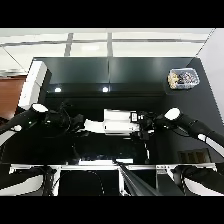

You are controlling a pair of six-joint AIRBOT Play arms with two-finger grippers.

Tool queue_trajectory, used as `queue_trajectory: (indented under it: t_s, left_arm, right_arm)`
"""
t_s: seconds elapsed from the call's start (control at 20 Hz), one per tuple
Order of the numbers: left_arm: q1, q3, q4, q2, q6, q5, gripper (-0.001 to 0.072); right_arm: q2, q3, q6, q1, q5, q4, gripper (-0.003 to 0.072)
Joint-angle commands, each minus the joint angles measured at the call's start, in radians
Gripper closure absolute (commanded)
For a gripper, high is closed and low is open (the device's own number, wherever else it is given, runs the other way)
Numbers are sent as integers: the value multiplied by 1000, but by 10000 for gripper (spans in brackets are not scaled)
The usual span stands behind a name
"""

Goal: Fold the box and place the chain.

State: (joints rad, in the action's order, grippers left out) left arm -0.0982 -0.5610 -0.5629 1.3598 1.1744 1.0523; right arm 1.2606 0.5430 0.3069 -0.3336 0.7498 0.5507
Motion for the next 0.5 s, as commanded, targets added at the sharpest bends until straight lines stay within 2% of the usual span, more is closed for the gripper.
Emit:
queue_trajectory:
  t_s: [0.0,0.15,0.35,0.4,0.45]
  left_arm:
    - [-61,3,112,34,-114,-8,688]
    - [-63,3,100,34,-128,9,688]
    - [-67,-1,227,34,-210,41,688]
    - [-67,-6,240,34,-222,51,651]
    - [-67,-14,237,34,-225,56,467]
  right_arm:
    - [0,0,0,-1,0,0,490]
    - [0,0,0,-1,0,0,490]
    - [0,0,0,-1,0,0,490]
    - [0,0,0,-1,0,0,490]
    - [0,0,0,-1,0,0,490]
